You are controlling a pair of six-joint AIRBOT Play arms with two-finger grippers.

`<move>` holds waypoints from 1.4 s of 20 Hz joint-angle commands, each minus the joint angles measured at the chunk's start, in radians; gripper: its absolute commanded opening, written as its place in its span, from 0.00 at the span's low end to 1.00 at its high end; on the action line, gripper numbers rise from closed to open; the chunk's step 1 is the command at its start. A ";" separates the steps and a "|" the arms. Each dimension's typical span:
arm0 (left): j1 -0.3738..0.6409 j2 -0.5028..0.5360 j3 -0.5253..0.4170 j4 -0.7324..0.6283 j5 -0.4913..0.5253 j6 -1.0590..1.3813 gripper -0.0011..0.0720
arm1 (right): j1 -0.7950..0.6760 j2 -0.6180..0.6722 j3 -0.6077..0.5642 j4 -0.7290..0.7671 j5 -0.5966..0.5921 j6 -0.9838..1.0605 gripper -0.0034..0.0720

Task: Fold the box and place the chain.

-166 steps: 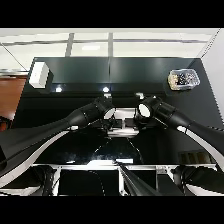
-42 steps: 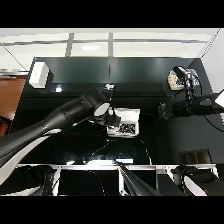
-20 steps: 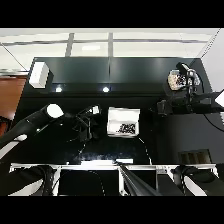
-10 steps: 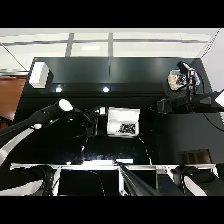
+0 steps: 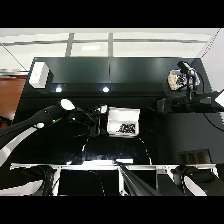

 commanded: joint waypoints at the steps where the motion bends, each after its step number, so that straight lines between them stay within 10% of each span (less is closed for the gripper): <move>1: -0.013 -0.001 0.001 -0.018 0.002 0.002 1.00 | 0.000 0.001 0.001 0.000 -0.005 0.000 0.54; 4: -0.046 -0.002 0.001 -0.013 0.016 0.003 0.94 | 0.000 0.001 0.001 -0.002 -0.021 0.000 0.54; 7: -0.045 -0.001 0.001 -0.008 0.024 0.002 0.56 | 0.000 0.000 0.001 -0.048 -0.032 -0.001 0.54; 11: -0.045 -0.001 0.001 -0.005 0.024 0.001 0.56 | 0.004 -0.029 -0.014 -0.083 -0.129 -0.002 0.57; 12: -0.045 -0.001 0.001 -0.005 0.024 -0.003 0.57 | 0.004 -0.062 -0.010 -0.071 -0.145 -0.013 0.83; 18: -0.045 -0.001 0.001 -0.005 0.025 -0.006 0.58 | 0.006 -0.332 0.005 0.219 -0.217 -0.382 0.86; 28: -0.046 -0.001 0.001 -0.005 0.028 -0.006 0.58 | 0.037 -0.352 0.005 0.222 0.193 -0.841 0.86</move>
